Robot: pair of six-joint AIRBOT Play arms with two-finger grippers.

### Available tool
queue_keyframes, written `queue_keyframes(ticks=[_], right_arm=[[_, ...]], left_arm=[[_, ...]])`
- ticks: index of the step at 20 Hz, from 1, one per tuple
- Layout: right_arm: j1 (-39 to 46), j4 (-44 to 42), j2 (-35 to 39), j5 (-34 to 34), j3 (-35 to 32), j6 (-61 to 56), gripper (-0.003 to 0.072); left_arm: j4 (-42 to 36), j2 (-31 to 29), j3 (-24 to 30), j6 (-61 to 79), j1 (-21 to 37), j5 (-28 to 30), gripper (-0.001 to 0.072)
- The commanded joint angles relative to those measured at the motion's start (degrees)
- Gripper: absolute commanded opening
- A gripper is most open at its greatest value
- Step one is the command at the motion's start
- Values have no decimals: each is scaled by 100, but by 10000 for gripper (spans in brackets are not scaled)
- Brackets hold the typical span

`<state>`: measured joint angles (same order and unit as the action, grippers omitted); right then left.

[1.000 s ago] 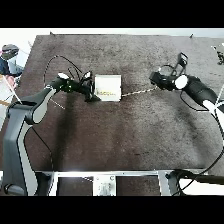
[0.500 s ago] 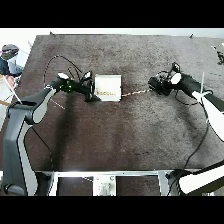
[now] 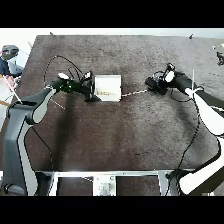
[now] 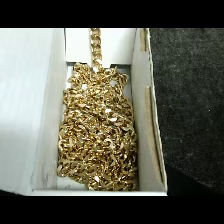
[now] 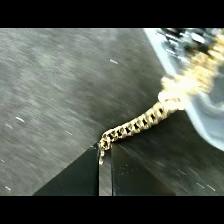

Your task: Fold the box and place the chain.

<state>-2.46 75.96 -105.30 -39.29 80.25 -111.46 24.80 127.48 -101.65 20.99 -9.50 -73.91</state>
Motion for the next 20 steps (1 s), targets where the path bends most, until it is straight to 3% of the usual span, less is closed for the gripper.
queue_keyframes(ticks=[1, 10, 17, 20], right_arm=[[-184, -13, 153, -9, 22, 225, 9], [-1453, -216, 1840, 216, 22, 802, 9], [-2485, -278, 2459, 1152, 24, 800, 9], [-2728, -267, 2514, 1233, 243, 831, 9]], left_arm=[[0, 2, 0, 2, 2, 0, 455], [0, 2, 0, 2, 2, 0, 455], [0, 2, 0, 2, 2, 0, 455], [0, 2, 0, 4, 2, 0, 455]])
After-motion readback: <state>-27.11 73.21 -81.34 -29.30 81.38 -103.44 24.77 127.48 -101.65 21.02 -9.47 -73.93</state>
